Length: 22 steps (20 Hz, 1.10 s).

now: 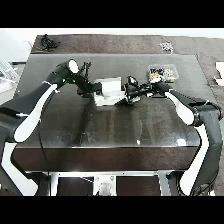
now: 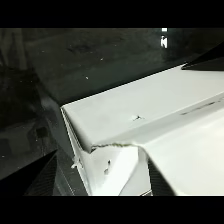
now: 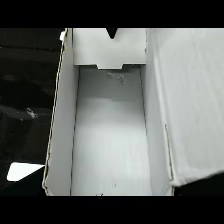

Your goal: Fold the box and place the chain.

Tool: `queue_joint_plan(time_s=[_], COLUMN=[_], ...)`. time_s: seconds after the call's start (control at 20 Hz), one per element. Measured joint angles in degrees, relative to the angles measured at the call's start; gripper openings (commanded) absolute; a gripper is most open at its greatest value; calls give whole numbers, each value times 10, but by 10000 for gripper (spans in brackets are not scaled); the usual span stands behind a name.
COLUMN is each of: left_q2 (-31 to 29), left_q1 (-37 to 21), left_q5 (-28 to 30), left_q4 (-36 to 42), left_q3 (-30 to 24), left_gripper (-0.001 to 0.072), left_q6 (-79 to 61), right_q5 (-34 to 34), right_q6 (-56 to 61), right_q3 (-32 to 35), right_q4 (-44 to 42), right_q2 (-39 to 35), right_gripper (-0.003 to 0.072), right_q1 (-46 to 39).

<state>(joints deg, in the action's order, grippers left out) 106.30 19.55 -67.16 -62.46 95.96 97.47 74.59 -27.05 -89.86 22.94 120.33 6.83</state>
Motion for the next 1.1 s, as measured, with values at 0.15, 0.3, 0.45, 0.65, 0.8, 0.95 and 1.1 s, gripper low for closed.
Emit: queue_joint_plan(time_s=[0.15,0.3,0.45,0.65,0.8,0.95,1.1], left_q2=[3,10,24,49,59,63,65], left_q1=[0,1,7,18,25,28,29], left_q5=[-1,-9,-27,-60,-80,-90,-96], left_q4=[-9,-15,-22,-32,-43,-50,-56], left_q3=[0,3,23,64,83,90,93], left_gripper=[604,406,407,407,407,406,406], left_q6=[11,20,26,32,40,50,58], right_q5=[0,0,0,0,0,0,0], right_q6=[0,0,0,0,0,0,0], right_q3=[0,0,0,0,0,0,0], right_q4=[0,0,0,0,1,0,0], right_q2=[0,0,0,0,0,0,0], right_gripper=[589,590,590,590,590,590,589], right_q1=[0,0,0,0,0,0,0])
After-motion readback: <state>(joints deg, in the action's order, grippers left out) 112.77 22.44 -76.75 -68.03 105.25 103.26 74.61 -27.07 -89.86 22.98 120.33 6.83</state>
